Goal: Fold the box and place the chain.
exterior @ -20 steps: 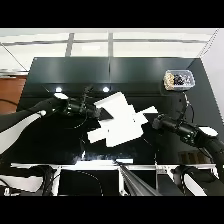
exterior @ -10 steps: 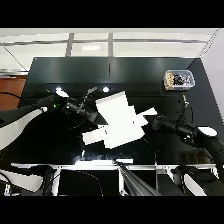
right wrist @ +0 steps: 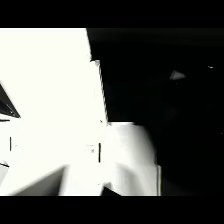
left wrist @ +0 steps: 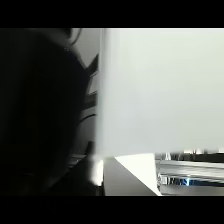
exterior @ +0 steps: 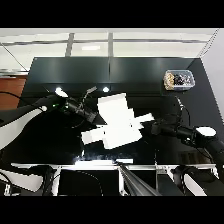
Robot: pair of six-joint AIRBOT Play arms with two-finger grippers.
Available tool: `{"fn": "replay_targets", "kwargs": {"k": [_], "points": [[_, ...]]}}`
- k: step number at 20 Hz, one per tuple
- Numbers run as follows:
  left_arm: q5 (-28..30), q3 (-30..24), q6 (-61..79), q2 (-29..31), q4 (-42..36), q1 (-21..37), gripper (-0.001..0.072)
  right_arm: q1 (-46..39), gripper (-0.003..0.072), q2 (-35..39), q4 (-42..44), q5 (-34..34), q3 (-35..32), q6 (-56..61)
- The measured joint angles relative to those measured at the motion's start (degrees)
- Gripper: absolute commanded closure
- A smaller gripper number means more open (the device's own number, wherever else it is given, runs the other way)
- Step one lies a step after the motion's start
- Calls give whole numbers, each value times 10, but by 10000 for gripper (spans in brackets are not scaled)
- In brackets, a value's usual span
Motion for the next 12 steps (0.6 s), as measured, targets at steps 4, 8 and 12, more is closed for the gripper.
{"fn": "replay_targets", "kwargs": {"k": [4,8,12], "points": [[13,8,3,27,22,-2,688,-53,18,0,-92,62,75,45],[90,-10,27,106,90,-42,686,-101,18,0,-287,144,197,95],[239,-81,141,200,75,-92,682,-102,18,0,-417,154,249,105]]}}
